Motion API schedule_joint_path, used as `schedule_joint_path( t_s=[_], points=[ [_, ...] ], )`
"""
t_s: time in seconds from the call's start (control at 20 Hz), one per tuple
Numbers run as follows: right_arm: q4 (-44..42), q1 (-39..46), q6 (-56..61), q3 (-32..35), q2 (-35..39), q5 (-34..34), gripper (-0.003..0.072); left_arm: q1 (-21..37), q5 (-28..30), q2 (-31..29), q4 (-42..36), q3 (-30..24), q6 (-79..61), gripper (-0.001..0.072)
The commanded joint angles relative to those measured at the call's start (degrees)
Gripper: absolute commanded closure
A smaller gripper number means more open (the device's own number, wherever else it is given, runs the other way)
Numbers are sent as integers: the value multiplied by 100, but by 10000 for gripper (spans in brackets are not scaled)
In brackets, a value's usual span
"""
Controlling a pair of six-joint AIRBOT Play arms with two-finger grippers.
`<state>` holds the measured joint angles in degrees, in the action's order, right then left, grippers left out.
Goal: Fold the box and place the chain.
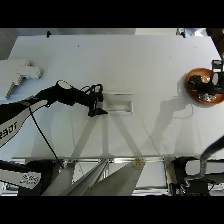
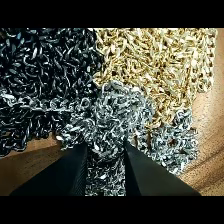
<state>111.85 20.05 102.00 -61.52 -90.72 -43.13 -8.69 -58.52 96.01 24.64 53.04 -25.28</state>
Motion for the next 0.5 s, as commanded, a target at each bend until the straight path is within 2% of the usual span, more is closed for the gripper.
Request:
schedule_joint_path(
  t_s=[0.0,0.2,0.45],
  points=[
    [111,-146,-20,4,48,-267,671,2,0,0,2,2,0,314],
    [234,-424,-31,2,791,-566,672,2,0,0,2,2,0,314],
    [234,-940,-564,2,2218,-1475,673,2,0,0,2,2,0,314]
  ],
)
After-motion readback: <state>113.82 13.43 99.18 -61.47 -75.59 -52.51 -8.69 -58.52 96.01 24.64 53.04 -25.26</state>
